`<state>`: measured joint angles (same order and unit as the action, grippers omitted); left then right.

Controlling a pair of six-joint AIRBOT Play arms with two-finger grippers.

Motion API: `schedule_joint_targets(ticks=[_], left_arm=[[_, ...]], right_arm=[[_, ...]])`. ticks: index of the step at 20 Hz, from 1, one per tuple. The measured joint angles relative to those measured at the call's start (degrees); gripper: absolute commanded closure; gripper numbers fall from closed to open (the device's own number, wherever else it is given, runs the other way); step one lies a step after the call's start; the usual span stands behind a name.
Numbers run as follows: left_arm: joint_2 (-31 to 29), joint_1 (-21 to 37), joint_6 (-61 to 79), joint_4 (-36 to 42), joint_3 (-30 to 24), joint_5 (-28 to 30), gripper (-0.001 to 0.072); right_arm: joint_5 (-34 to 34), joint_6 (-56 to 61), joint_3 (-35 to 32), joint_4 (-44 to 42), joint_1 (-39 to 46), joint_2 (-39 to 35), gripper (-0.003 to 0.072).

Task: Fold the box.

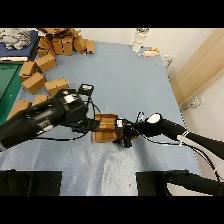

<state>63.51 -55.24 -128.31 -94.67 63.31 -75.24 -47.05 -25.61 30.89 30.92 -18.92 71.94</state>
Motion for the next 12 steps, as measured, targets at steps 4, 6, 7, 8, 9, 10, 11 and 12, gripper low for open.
schedule_joint_targets(ticks=[4, 6, 7, 8, 9, 10, 11, 12], left_arm=[[-8.5, 6.2, 17.1, 3.2, -6.5, 6.8, 0.0701], [-10.9, 15.1, 34.4, 15.3, -11.2, 11.1, 0.0701], [-11.0, 20.4, 43.6, 21.8, -13.3, 12.0, 0.07], [-10.6, 26.3, 54.1, 29.4, -15.1, 12.5, 0.07], [-9.4, 31.3, 63.6, 36.3, -16.5, 12.8, 0.07], [-7.7, 36.1, 73.1, 42.9, -17.5, 13.0, 0.07], [-5.8, 39.8, 81.2, 47.8, -18.1, 13.7, 0.07], [-3.5, 42.8, 89.0, 51.7, -18.4, 14.4, 0.07]], right_arm=[[0.0, 0.0, 0.0, 0.0, 0.0, 0.0, 0.0182], [0.0, 0.0, 0.0, 0.0, 0.0, 0.0, 0.0182], [0.0, 0.0, 0.0, 0.0, 0.0, 0.0, 0.0181], [0.0, 0.0, 0.0, 0.0, 0.0, 0.0, 0.0181], [0.0, 0.0, 0.0, 0.0, 0.0, 0.0, 0.0181], [0.0, 0.0, 0.0, 0.0, 0.0, 0.0, 0.0182], [0.0, 0.0, 0.0, 0.0, 0.0, 0.0, 0.0181], [0.0, 0.0, 0.0, 0.0, 0.0, 0.0, 0.0182]])
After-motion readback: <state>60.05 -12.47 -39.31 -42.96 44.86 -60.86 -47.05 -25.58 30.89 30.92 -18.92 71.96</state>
